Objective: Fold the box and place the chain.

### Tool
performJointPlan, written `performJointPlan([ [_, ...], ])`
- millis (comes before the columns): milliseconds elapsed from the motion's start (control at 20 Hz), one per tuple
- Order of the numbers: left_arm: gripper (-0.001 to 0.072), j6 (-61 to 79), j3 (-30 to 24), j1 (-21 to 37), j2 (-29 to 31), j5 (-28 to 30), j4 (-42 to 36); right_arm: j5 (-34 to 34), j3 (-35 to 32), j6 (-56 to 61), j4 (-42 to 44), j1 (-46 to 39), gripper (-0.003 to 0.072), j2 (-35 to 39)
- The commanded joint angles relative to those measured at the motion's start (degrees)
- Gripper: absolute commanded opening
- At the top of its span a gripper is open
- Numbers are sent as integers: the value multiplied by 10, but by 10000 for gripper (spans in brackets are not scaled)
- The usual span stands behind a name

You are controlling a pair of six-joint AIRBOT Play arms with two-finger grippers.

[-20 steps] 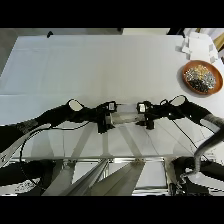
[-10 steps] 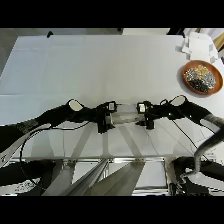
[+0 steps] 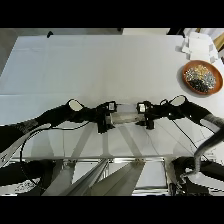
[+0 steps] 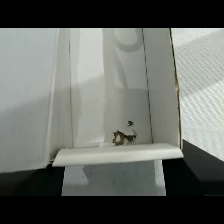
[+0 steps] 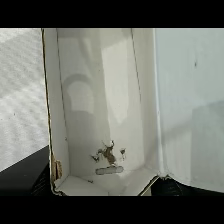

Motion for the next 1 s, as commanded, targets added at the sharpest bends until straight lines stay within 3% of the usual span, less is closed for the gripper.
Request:
performJointPlan([
  [0, 251, 0, 0, 0, 0, -1, 0, 12, 0, 3, 0, 0, 432, 0],
  [100, 251, 0, 0, 0, 0, -1, 0, 10, 0, 38, -1, 0, 681, 5],
  [150, 251, 0, 0, 0, 0, -1, 0, 8, 0, 55, -8, 0, 701, 10],
  [400, 251, 0, 0, 0, 0, -1, 0, 25, 0, 158, -105, -21, 701, 92],
  [650, 251, 0, 0, 0, 0, -1, 0, 110, 0, 275, -214, -78, 692, 196],
  [700, 251, 0, 0, 0, 0, -1, 0, 125, 0, 289, -221, -85, 653, 221],
  [800, 251, 0, 0, 0, 0, -1, 0, 135, 0, 309, -182, -79, 440, 262],
  [850, 251, 0, 0, 0, 0, -1, 0, 140, 0, 315, -134, -70, 200, 279],
  [900, 251, 0, 0, 0, 0, -1, 0, 154, 0, 315, -85, -59, 16, 288],
  [950, 251, 0, 0, 0, 0, -1, 0, 156, 0, 312, -37, -42, 10, 290],
])
